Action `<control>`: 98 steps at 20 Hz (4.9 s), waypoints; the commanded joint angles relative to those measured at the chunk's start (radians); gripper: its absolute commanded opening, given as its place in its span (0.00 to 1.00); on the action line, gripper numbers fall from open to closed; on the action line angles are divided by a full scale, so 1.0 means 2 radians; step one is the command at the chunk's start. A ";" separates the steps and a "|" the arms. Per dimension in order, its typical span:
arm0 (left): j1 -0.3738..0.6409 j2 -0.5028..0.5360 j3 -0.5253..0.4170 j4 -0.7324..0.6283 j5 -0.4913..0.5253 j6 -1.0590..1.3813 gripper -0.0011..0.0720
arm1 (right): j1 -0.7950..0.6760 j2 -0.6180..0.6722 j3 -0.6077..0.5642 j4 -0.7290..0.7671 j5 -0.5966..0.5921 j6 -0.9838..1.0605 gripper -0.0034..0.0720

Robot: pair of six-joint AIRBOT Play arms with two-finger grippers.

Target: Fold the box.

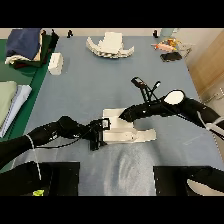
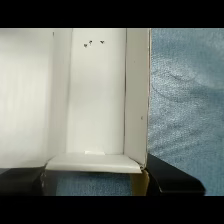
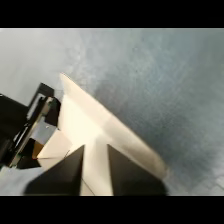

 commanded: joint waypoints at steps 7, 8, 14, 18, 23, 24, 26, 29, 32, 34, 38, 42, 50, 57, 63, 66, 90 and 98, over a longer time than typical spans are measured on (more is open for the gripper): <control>0.000 0.000 0.001 0.000 0.000 0.000 0.71 | -0.001 0.129 -0.042 -0.249 0.188 -0.064 0.74; 0.000 0.000 0.001 0.000 0.000 0.000 0.71 | -0.001 0.131 -0.057 -0.261 0.172 -0.098 0.74; 0.000 0.000 0.001 0.000 0.000 0.000 0.71 | -0.001 0.131 -0.147 -0.215 -0.007 -0.299 0.74; 0.000 0.000 0.001 0.000 0.000 0.000 0.71 | -0.001 0.130 -0.164 -0.172 -0.058 -0.365 0.74; 0.000 0.000 0.001 0.000 0.000 0.000 0.71 | 0.000 0.114 -0.164 -0.100 -0.063 -0.398 0.49; 0.000 0.000 0.001 0.000 0.000 0.000 0.71 | 0.005 0.108 -0.164 -0.088 -0.060 -0.398 0.41; 0.000 0.000 0.001 0.000 0.000 0.000 0.71 | 0.023 0.098 -0.164 -0.082 -0.060 -0.397 0.39; 0.000 0.000 0.001 0.000 0.000 0.000 0.71 | 0.036 0.086 -0.164 -0.070 -0.064 -0.397 0.30; 0.000 0.000 0.000 0.000 0.000 0.000 0.71 | 0.036 0.072 -0.164 -0.045 -0.066 -0.424 0.40; 0.000 0.000 0.001 0.000 0.000 0.000 0.71 | 0.036 0.064 -0.164 -0.027 -0.073 -0.448 0.73; 0.000 0.000 0.001 0.000 0.000 0.000 0.71 | 0.036 0.061 -0.164 -0.029 -0.074 -0.453 0.83; 0.000 0.000 0.001 0.000 0.000 0.000 0.71 | 0.036 0.063 -0.164 -0.037 -0.073 -0.446 0.83; 0.000 0.000 0.001 0.000 0.000 0.000 0.71 | 0.035 0.182 -0.121 -0.367 -0.002 0.081 0.15; 0.000 0.000 0.001 0.000 0.000 0.000 0.71 | -0.064 0.214 -0.102 -0.555 0.106 0.491 0.15; 0.000 0.000 0.001 0.000 0.000 0.000 0.71 | -0.115 0.066 -0.106 -0.332 0.106 0.391 0.05; 0.000 0.000 0.001 0.000 0.000 0.000 0.71 | -0.115 0.022 -0.106 -0.224 0.111 0.321 0.05; 0.000 0.000 0.001 0.000 0.000 0.000 0.71 | -0.020 0.034 -0.096 -0.091 0.051 0.233 0.55; 0.000 0.000 0.001 0.000 0.000 0.000 0.71 | 0.167 -0.054 0.042 -0.439 0.103 0.621 0.55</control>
